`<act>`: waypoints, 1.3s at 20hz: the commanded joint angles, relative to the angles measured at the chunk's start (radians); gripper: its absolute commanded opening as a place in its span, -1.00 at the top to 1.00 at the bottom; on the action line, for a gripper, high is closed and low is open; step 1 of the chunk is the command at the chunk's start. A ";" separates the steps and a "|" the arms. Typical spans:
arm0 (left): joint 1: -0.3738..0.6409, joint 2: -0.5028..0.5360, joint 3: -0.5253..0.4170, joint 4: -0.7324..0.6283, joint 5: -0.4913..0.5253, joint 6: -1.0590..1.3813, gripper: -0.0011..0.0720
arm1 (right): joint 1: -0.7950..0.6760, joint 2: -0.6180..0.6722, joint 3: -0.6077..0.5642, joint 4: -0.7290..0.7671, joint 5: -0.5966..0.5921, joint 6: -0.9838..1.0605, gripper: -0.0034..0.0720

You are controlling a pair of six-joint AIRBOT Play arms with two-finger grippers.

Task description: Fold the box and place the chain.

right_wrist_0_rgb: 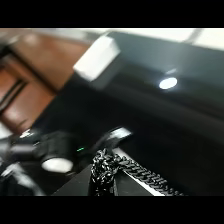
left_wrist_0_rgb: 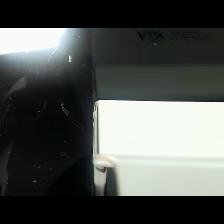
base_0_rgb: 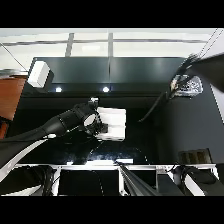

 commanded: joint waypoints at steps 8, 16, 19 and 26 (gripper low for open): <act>0.000 0.000 0.000 0.000 -0.003 0.000 0.88 | 0.391 -0.049 -0.156 0.002 -0.263 0.026 0.85; 0.000 0.000 0.000 0.000 -0.003 -0.001 0.88 | 0.495 -0.131 -0.208 -0.222 -0.278 0.135 0.85; 0.000 0.000 0.000 0.000 -0.004 0.000 0.88 | 0.501 -0.131 -0.293 -0.222 -0.276 0.146 0.85; 0.000 0.000 0.000 0.000 -0.007 -0.001 0.88 | 0.594 -0.154 -0.396 -0.219 -0.334 0.180 0.85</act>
